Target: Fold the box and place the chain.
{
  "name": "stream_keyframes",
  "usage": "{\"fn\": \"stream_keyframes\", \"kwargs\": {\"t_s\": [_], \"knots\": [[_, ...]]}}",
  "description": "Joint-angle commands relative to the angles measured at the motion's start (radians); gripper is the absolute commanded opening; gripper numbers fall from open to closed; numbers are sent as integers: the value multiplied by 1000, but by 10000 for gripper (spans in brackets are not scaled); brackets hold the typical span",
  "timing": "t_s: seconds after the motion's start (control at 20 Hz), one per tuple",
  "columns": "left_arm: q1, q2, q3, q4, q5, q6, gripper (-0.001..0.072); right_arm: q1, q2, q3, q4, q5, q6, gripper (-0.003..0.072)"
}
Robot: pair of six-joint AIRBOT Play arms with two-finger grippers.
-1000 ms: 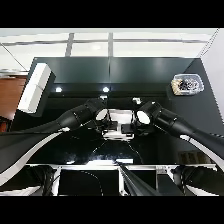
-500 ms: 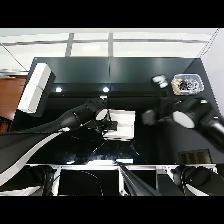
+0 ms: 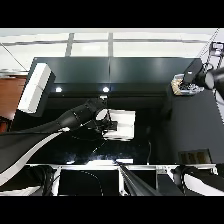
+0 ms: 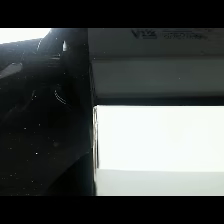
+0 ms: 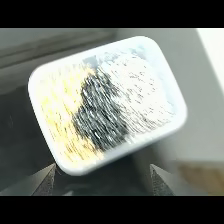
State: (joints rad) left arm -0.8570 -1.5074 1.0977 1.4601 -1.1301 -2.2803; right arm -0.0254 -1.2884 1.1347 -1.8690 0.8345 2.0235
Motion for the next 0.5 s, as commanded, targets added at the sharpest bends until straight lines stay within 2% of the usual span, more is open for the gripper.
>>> {"fn": "stream_keyframes", "kwargs": {"t_s": [0.0, 0.1, 0.2, 0.3, 0.45], "knots": [[1, 0, 1, 0, 0, 0, 28, -153, -258, 258, 380, 43, -138, 696], [1, 0, 1, 0, 0, 0, 28, -180, -391, 438, 340, 208, -6, 696], [1, 0, 1, 1, 1, 0, 28, -209, -491, 570, 289, 354, 127, 695], [1, 0, 1, 1, 2, 0, 28, -240, -544, 628, 310, 361, 174, 694], [4, 0, 1, 1, 3, 0, 28, -267, -580, 645, 309, 338, 199, 693]]}}
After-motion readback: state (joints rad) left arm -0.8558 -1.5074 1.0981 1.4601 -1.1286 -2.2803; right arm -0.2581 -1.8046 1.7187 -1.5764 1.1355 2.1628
